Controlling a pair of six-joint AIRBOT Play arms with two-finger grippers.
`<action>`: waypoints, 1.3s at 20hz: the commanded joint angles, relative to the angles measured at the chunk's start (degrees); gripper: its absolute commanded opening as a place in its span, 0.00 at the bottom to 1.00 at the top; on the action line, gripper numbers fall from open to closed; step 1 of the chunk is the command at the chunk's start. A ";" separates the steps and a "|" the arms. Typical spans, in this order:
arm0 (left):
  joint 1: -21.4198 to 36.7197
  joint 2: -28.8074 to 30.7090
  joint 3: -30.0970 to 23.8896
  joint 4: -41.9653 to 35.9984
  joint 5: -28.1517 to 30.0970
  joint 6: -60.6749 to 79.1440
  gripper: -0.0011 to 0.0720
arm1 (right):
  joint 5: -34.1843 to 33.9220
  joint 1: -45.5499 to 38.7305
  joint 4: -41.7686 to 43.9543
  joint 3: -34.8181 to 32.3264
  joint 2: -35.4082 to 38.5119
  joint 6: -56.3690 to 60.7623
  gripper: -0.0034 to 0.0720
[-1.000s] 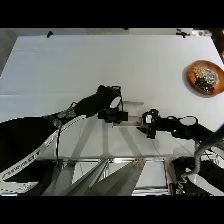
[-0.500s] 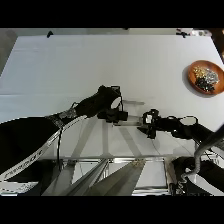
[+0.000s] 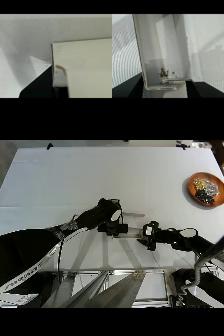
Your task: Fold the box and place the chain.
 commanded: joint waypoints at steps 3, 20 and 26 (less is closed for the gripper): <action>-0.02 0.02 0.04 -0.02 -0.61 0.48 0.02 | 0.00 0.04 0.00 0.00 0.00 -0.09 0.58; 5.40 13.99 0.02 2.08 -4.31 28.39 0.76 | 0.00 0.04 0.00 0.00 0.00 -0.09 0.58; 8.20 29.88 -8.87 2.67 -6.78 90.97 0.98 | 0.00 0.04 0.00 0.00 0.00 -0.09 0.58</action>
